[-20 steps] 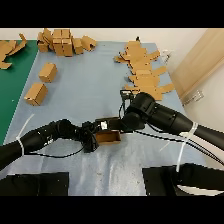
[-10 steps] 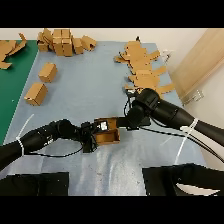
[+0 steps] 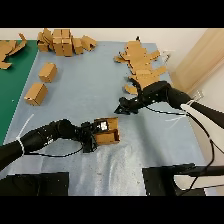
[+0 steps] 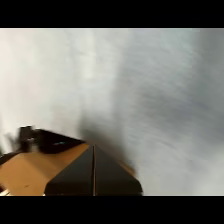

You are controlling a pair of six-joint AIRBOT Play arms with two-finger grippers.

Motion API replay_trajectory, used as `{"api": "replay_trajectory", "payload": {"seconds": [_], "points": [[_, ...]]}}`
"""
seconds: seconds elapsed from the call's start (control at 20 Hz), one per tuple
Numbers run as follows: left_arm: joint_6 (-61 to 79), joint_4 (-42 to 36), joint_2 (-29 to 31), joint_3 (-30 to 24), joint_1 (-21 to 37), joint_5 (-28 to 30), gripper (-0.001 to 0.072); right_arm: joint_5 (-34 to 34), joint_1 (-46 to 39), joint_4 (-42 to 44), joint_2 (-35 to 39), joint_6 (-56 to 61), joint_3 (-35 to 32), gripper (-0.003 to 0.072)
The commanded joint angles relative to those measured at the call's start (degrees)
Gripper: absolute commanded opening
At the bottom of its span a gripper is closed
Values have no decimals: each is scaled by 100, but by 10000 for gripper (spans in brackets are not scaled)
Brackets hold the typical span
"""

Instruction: Fold the box.

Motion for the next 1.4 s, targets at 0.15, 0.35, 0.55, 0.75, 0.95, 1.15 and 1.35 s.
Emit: {"api": "replay_trajectory", "payload": {"seconds": [0.15, 0.35, 0.55, 0.75, 0.95, 1.15, 1.35], "points": [[2, 2, 4, 4, 2, 0, 511, -1351, 52, 2214, -809, -3139, -400, 2], [0, 2, 4, 4, 2, 0, 511, -748, 229, 2280, -37, -4079, -1690, 3], [0, 0, 4, 4, 2, 0, 511, 367, 546, 2227, 1252, -5001, -2909, 5], [2, 0, 4, 4, 2, 0, 511, 1773, 1049, 1606, 2184, -5045, -2876, 6], [2, 0, 4, 4, 2, 0, 511, 2741, 1665, 763, 3001, -5049, -2780, 55], [0, 0, 4, 4, 2, 0, 511, 2771, 2190, -319, 3265, -5073, -2686, 392], [0, 0, 4, 4, 2, 0, 511, 2896, 2616, -614, 3263, -6037, -2680, 408]]}}
